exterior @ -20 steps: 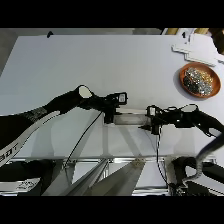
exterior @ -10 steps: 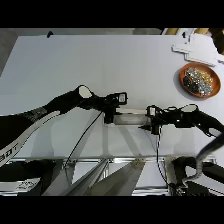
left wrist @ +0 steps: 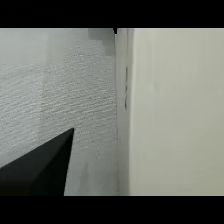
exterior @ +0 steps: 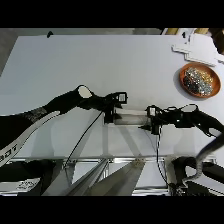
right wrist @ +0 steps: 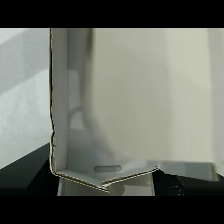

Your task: Fold the box and place the chain.

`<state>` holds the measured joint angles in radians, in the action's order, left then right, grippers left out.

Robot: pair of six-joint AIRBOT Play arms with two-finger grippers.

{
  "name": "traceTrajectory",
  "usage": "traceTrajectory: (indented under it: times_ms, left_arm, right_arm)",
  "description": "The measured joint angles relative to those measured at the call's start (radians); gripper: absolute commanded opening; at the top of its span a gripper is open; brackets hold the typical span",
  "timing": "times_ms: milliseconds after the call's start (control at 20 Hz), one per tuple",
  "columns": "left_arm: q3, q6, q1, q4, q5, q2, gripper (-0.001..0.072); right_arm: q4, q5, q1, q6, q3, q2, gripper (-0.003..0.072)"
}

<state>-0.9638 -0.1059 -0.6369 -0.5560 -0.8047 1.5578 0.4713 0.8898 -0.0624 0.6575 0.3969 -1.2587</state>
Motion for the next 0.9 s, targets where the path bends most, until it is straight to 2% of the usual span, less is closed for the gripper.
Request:
traceTrajectory:
  times_ms: [250, 350, 400, 450, 500, 700, 800, 900]
  left_arm:
    - [0.0, 0.066, 0.014, -0.097, -0.013, -0.061, 0.0635]
    - [0.0, 0.18, 0.022, -0.198, -0.033, -0.109, 0.0587]
    - [0.0, 0.251, 0.025, -0.245, -0.052, -0.138, 0.0376]
    - [0.0, 0.324, 0.026, -0.292, -0.073, -0.171, 0.01]
    - [0.0, 0.393, 0.025, -0.333, -0.104, -0.207, 0.0002]
    - [0.0, 0.556, -0.033, -0.42, -0.227, -0.345, 0.0003]
    - [0.0, 0.603, -0.105, -0.439, -0.225, -0.371, 0.0005]
    - [0.0, 0.64, -0.185, -0.447, -0.171, -0.364, 0.0005]
  right_arm:
    - [0.0, 0.0, 0.0, -0.001, 0.0, 0.0, 0.0458]
    - [0.0, 0.001, 0.0, -0.001, 0.0, 0.0, 0.0458]
    - [0.0, 0.001, 0.0, -0.001, 0.0, 0.0, 0.0458]
    - [0.0, 0.001, 0.0, -0.001, 0.0, 0.0, 0.0458]
    - [0.0, 0.002, 0.0, -0.001, 0.0, 0.0, 0.0458]
    - [0.0, 0.005, 0.0, -0.001, 0.0, 0.0, 0.0458]
    - [0.0, 0.006, 0.0, -0.001, 0.0, 0.0, 0.0458]
    - [0.0, 0.006, 0.0, -0.001, 0.0, 0.0, 0.0458]
